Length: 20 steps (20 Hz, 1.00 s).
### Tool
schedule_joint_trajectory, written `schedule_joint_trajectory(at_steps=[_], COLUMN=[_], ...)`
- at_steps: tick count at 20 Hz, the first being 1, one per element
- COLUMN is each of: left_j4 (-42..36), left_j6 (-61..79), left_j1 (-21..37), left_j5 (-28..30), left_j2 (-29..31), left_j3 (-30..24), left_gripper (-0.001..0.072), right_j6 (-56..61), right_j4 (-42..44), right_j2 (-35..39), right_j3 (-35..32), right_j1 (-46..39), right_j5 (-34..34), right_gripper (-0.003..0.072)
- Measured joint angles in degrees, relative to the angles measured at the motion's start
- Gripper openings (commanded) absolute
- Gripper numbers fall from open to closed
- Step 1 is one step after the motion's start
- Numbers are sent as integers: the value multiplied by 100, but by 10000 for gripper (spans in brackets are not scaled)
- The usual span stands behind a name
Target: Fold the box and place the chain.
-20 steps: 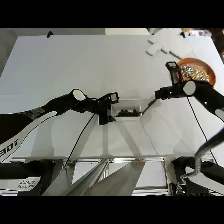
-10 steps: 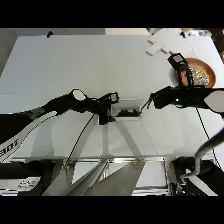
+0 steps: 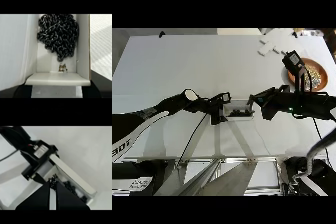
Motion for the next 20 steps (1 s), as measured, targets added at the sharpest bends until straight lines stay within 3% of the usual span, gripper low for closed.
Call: schedule_joint_trajectory(at_steps=[14, 20], left_j4=[0, -2], left_j6=[-2, 0], left_j1=[2, 2], left_j5=[0, 0], left_j2=[0, 0], left_j3=[0, 0], left_gripper=[12, 12], right_j6=[-1279, -1738], right_j4=[1095, 1456], right_j2=[-1058, -1392], right_j3=[-581, -614], right_j1=[37, 466], right_j5=[-372, -505], right_gripper=[14, 15])
